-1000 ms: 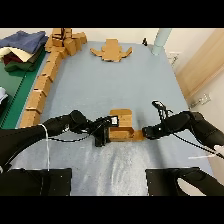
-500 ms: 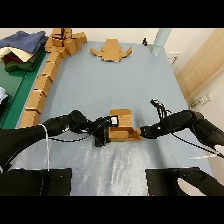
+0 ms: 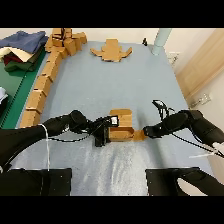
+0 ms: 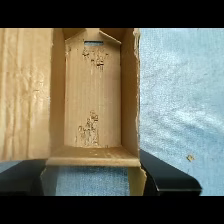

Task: Fold the box.

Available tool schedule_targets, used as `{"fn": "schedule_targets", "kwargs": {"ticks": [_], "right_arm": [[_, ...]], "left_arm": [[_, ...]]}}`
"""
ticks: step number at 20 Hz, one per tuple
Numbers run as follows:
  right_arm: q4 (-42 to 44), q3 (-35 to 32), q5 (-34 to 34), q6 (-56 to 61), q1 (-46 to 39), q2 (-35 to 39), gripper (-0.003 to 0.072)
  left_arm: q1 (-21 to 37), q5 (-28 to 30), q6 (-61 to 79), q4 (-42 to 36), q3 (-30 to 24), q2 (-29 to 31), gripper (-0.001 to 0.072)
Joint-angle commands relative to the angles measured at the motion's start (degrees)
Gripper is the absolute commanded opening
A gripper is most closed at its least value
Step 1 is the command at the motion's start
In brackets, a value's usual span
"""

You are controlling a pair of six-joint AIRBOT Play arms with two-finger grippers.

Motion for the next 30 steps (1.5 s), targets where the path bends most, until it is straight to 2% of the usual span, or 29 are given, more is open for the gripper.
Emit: {"fn": "schedule_targets", "kwargs": {"ticks": [1,3,10,16,18,30], "right_arm": [[1.6,0.0,1.5,-1.5,0.0,-2.1,0.0005],[5.2,-0.1,1.7,-3.7,0.0,-2.8,0.0005],[8.2,-0.1,2.0,-6.3,0.0,-5.6,0.0005],[11.1,0.0,0.4,-7.2,0.0,0.7,0.0007],[11.2,0.0,0.0,-7.3,0.0,2.4,0.0067],[15.1,0.1,-0.3,-8.2,0.0,2.7,0.0081]], "left_arm": [[0.0,0.0,0.0,0.0,0.0,0.0,0.0459],[0.0,0.0,0.0,0.0,0.0,0.0,0.0459],[0.0,0.0,0.0,0.0,0.0,0.0,0.0459],[0.0,0.0,0.0,0.0,0.0,0.0,0.0459],[0.0,0.0,0.0,0.0,0.0,0.0,0.0459],[0.0,0.0,0.0,0.0,0.0,0.0,0.0459]]}}
